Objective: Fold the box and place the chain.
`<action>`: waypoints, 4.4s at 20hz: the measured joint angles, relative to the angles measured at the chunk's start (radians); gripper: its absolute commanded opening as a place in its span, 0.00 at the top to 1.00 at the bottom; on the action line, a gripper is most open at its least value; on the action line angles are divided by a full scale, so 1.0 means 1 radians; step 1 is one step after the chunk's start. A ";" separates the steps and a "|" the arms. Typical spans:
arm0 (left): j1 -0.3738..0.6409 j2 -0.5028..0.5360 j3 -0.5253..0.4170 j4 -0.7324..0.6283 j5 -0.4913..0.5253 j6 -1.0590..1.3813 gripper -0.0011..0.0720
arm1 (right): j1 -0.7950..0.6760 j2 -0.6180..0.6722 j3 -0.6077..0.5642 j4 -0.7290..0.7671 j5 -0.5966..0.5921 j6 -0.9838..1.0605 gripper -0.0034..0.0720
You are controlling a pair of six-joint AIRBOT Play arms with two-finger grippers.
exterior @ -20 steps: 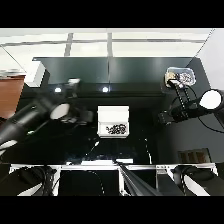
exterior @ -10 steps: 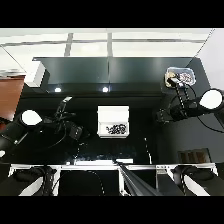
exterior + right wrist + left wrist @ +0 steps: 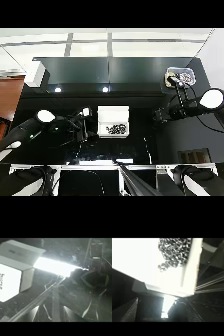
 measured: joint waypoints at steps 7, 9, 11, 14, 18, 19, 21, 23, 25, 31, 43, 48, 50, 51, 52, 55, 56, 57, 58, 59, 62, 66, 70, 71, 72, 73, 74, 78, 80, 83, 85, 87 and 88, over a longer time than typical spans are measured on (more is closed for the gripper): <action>-0.024 -0.093 0.035 -0.042 0.001 0.113 0.00 | 0.000 0.000 0.000 0.013 -0.016 0.000 0.45; -0.025 -0.099 0.037 -0.038 -0.002 0.116 0.00 | 0.000 0.000 0.000 0.014 -0.021 0.000 0.45; -0.026 -0.102 0.039 -0.030 -0.014 0.110 0.00 | 0.000 0.000 0.000 0.015 -0.023 0.000 0.45; -0.039 -0.104 0.039 -0.018 -0.032 0.105 0.01 | 0.000 0.000 0.000 0.016 -0.029 0.000 0.45; -0.064 -0.106 0.041 -0.012 -0.010 0.101 0.01 | 0.000 0.000 0.000 0.019 -0.032 0.000 0.45; -0.068 -0.109 0.045 -0.012 -0.004 0.101 0.01 | 0.000 0.000 0.000 0.019 -0.032 0.000 0.45; -0.073 -0.120 0.056 -0.010 -0.001 0.101 0.01 | 0.000 0.000 0.000 0.019 -0.032 0.000 0.45; -0.079 -0.135 0.071 -0.009 -0.006 0.100 0.01 | 0.000 0.000 0.000 0.019 -0.032 0.000 0.45; -0.090 -0.148 0.084 -0.005 -0.017 0.100 0.02 | 0.000 0.000 0.000 0.019 -0.032 -0.001 0.45; -0.117 -0.161 0.098 0.002 -0.021 0.100 0.51 | 0.018 0.000 -0.006 0.043 -0.073 -0.001 0.45; -0.121 -0.163 0.100 0.006 -0.017 0.100 0.50 | 0.152 -0.327 0.139 0.403 -0.268 -0.363 0.10; -0.121 -0.163 0.100 0.006 -0.018 0.100 0.50 | 0.165 -0.336 0.195 0.365 -0.067 -0.679 0.10; -0.121 -0.163 0.100 0.006 -0.019 0.100 0.50 | 0.191 -0.333 0.197 0.348 -0.005 -0.734 0.10; -0.121 -0.163 0.100 0.006 -0.019 0.100 0.50 | 0.209 -0.332 0.193 0.338 0.009 -0.760 0.11; -0.121 -0.163 0.100 0.006 -0.019 0.100 0.50 | 0.232 -0.331 0.188 0.327 0.014 -0.790 0.12; -0.121 -0.163 0.100 0.006 -0.020 0.100 0.50 | 0.291 -0.329 0.179 0.277 0.024 -0.875 0.11; -0.121 -0.163 0.100 0.006 -0.020 0.100 0.50 | 0.308 -0.329 0.178 0.264 0.029 -0.897 0.12; -0.121 -0.163 0.100 0.006 -0.020 0.100 0.50 | 0.322 -0.328 0.177 0.248 0.034 -0.915 0.12; -0.121 -0.163 0.100 0.006 -0.020 0.100 0.50 | 0.332 -0.328 0.176 0.245 0.040 -0.926 0.11; -0.121 -0.163 0.100 0.006 -0.020 0.100 0.50 | 0.341 -0.327 0.175 0.237 0.041 -0.937 0.11; -0.121 -0.163 0.100 0.006 -0.021 0.100 0.50 | 0.358 -0.327 0.175 0.222 0.042 -0.951 0.11; -0.121 -0.163 0.100 0.006 -0.021 0.100 0.50 | 0.365 -0.328 0.175 0.204 0.010 -0.961 0.11; -0.121 -0.163 0.100 0.006 -0.021 0.100 0.50 | 0.369 -0.329 0.175 0.194 -0.042 -0.965 0.36; -0.121 -0.163 0.100 0.006 -0.021 0.100 0.50 | 0.369 -0.329 0.175 0.191 -0.050 -0.964 0.38; -0.121 -0.163 0.100 0.005 -0.020 0.095 0.50 | 0.369 -0.329 0.175 0.190 -0.050 -0.964 0.39; -0.121 -0.163 0.100 0.005 -0.020 0.096 0.50 | 0.370 -0.329 0.175 0.190 -0.056 -0.964 0.38; -0.121 -0.163 0.100 0.006 -0.020 0.100 0.50 | 0.370 -0.329 0.175 0.187 -0.063 -0.964 0.36; -0.121 -0.163 0.100 0.006 -0.021 0.100 0.50 | 0.369 -0.321 0.178 0.196 -0.049 -0.952 0.00; -0.121 -0.163 0.100 0.006 -0.021 0.100 0.50 | 0.366 -0.302 0.190 0.217 -0.048 -0.940 0.00; -0.121 -0.163 0.100 0.006 -0.021 0.100 0.50 | 0.333 -0.244 0.206 0.231 -0.038 -0.899 0.00; -0.121 -0.163 0.100 0.006 -0.022 0.100 0.50 | 0.293 -0.216 0.186 0.259 -0.041 -0.876 0.00; -0.121 -0.163 0.100 0.006 -0.023 0.100 0.50 | 0.265 -0.203 0.120 0.341 -0.082 -0.898 0.00; -0.121 -0.163 0.100 0.006 -0.023 0.100 0.50 | 0.261 -0.198 0.077 0.397 -0.108 -0.936 0.00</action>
